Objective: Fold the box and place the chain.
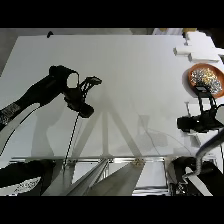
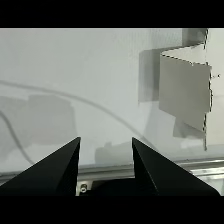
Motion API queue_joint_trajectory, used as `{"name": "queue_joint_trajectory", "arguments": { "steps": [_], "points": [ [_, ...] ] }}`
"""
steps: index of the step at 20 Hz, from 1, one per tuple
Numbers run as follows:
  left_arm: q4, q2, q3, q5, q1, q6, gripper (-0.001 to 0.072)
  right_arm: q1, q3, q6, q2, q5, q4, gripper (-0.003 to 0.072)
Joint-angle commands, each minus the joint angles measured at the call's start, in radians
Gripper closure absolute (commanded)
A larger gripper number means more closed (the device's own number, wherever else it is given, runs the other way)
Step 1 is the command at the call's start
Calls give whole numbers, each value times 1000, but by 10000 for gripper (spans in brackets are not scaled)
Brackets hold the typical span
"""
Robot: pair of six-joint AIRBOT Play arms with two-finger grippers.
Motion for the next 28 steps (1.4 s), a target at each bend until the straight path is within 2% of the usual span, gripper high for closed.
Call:
{"name": "queue_joint_trajectory", "arguments": {
  "steps": [1,9,11,12,13,16,17,19,20,21,22,23,25,28],
  "points": [
    [0,0,0,0,-1,0,269,-1,0,0,1,0,0,327],
    [0,0,0,0,-1,0,269,-1,0,0,1,-3,0,327],
    [0,0,0,0,-1,0,269,-1,0,-3,1,-69,-11,336],
    [0,0,0,0,-1,0,269,-1,0,-17,1,-119,-29,465],
    [0,0,0,0,-1,0,269,-1,0,-39,0,-158,-71,671],
    [0,0,0,0,-1,0,269,-4,0,-50,-21,-167,-347,671],
    [0,0,0,0,-1,0,269,-25,0,-58,-38,-164,-439,650],
    [0,0,0,0,-1,0,269,-141,0,-124,-80,-176,-526,614],
    [0,0,0,0,-1,0,269,-224,0,-193,-106,-207,-531,519],
    [0,0,0,0,-1,0,269,-313,0,-293,-143,-218,-536,361],
    [1,0,0,0,-1,0,269,-390,0,-291,-185,-238,-534,292],
    [0,0,0,0,-1,0,269,-458,0,-294,-234,-251,-529,267],
    [0,0,0,0,-1,2,269,-551,0,-298,-308,-265,-612,267],
    [0,0,0,0,-1,2,269,-629,20,-306,-356,-332,-668,266]
  ]
}}
